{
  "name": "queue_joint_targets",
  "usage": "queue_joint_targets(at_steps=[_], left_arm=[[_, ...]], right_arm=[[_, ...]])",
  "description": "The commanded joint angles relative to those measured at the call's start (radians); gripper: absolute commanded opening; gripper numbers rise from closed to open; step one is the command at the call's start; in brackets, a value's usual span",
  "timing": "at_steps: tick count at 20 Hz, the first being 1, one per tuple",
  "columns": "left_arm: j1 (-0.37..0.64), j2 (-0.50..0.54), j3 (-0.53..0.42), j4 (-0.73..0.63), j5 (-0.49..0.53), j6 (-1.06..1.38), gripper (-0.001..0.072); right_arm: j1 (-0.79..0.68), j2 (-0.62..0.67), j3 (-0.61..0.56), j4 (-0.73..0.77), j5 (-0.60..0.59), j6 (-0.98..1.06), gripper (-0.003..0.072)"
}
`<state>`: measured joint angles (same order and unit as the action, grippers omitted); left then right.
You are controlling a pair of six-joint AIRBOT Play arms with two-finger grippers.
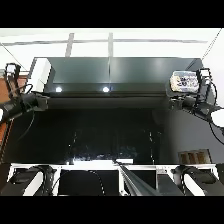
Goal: Fold the box and place the chain.
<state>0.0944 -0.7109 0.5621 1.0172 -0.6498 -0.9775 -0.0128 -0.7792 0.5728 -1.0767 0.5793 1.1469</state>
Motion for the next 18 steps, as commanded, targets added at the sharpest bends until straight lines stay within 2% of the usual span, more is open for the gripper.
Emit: queue_joint_targets(at_steps=[1, 3, 18], left_arm=[[-0.012, 0.064, -0.081, -0.008, 0.010, 0.003, 0.0028], [-0.013, 0.064, -0.081, -0.021, -0.043, 0.002, 0.0028], [-0.013, 0.063, -0.081, -0.021, -0.039, 0.002, 0.0028]], right_arm=[[0.000, 0.002, -0.009, -0.001, -0.018, -0.003, 0.0018], [0.000, 0.002, -0.009, -0.001, -0.018, -0.003, 0.0018], [0.000, 0.002, -0.009, -0.001, -0.018, -0.003, 0.0018]])
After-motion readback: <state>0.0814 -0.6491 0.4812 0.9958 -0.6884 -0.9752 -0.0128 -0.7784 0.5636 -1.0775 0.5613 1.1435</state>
